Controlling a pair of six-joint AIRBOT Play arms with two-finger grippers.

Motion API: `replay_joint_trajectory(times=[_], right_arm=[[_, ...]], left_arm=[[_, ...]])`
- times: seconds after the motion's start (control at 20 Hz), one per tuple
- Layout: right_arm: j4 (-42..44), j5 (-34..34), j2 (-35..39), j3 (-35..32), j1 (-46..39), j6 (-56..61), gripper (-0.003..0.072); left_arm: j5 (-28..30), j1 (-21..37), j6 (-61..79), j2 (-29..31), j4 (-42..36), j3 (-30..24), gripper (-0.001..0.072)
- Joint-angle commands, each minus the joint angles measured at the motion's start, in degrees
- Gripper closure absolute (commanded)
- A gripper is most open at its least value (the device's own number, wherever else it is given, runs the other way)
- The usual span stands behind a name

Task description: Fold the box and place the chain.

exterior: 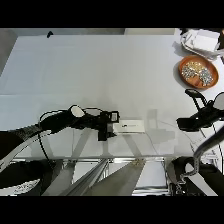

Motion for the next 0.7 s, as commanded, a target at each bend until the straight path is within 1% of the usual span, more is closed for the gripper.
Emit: replay_joint_trajectory(times=[0.0,0.15,0.2,0.25,0.3,0.45,0.55,0.65], right_arm=[[0.59,-1.27,-0.04,-0.17,-0.26,0.52,0.0670],[0.63,-3.50,-0.04,-0.17,-0.26,0.50,0.0670],[0.68,-4.09,-0.04,-0.17,-0.26,0.50,0.0670],[0.68,-4.68,-0.04,-0.17,-0.26,0.48,0.0670],[0.68,-5.31,-0.04,-0.17,-0.26,0.48,0.0670],[0.85,-6.01,-0.04,-0.17,-0.26,0.48,0.0670],[0.96,-6.01,-0.04,-0.17,-0.26,0.48,0.0670],[1.01,-6.75,-0.04,-0.17,-0.26,0.00,0.0670]], left_arm=[[-2.95,0.00,0.04,0.07,-0.72,0.02,0.0398],[-4.13,0.02,0.09,0.07,-0.72,0.02,0.0400],[-3.52,0.00,0.20,0.07,-0.87,0.02,0.0425],[-2.84,0.02,0.15,0.13,-1.07,0.02,0.0590],[-2.71,0.20,0.24,0.42,-0.87,0.02,0.0696],[-0.02,0.20,0.22,2.73,-0.90,0.02,0.0706],[4.66,0.22,0.00,5.73,-0.90,0.02,0.0706],[10.75,0.22,-1.27,9.14,-0.92,0.02,0.0703]])
